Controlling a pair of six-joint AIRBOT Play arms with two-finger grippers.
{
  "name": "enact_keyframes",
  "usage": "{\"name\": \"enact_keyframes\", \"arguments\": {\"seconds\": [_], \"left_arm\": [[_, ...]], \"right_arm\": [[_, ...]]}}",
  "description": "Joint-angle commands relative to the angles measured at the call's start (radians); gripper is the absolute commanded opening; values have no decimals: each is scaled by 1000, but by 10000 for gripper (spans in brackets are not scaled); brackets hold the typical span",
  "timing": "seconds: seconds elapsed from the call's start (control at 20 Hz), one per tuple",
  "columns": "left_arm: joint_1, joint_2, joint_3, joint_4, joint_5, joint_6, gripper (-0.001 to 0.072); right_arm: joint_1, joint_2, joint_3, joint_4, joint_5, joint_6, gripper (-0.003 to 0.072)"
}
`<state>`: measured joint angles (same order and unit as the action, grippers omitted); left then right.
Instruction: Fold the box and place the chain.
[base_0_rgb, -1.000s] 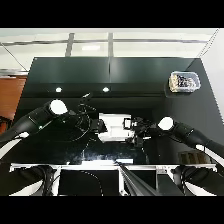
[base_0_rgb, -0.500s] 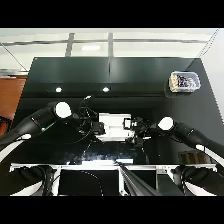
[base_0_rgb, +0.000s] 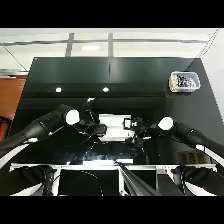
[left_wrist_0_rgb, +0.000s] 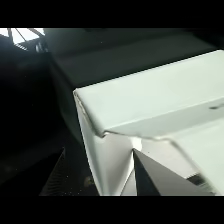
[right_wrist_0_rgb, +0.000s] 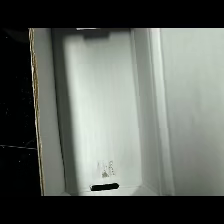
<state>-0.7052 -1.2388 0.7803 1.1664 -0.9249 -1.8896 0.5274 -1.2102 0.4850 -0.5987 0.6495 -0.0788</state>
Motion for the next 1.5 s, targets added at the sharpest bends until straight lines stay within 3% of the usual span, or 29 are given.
{"name": "enact_keyframes", "arguments": {"seconds": [0.0,0.15,0.35,0.45,0.55,1.0,1.1,1.15,1.25,1.3,1.45], "left_arm": [[-46,-27,41,82,-4,-112,486],[-77,-48,80,185,-45,-251,486],[-131,-140,180,304,-190,-306,487],[-139,-162,192,310,-190,-342,484],[-138,-170,192,306,-202,-344,417],[-145,-181,192,293,-136,-389,394],[-145,-187,192,287,-126,-389,252],[-145,-188,192,287,-131,-389,229],[-146,-188,192,287,-130,-389,60],[-149,-188,192,288,-126,-389,27],[-149,-188,193,287,-129,-389,29]], "right_arm": [[0,0,0,0,0,0,479],[0,0,-1,0,0,0,479],[0,0,-1,0,0,0,479],[0,0,-1,0,0,0,479],[0,0,-1,0,0,0,479],[0,0,-1,0,0,0,479],[0,0,-1,0,0,0,479],[0,0,-1,0,0,0,479],[0,0,-1,0,0,0,479],[0,0,0,0,0,0,479],[0,0,-1,0,0,0,479]]}}
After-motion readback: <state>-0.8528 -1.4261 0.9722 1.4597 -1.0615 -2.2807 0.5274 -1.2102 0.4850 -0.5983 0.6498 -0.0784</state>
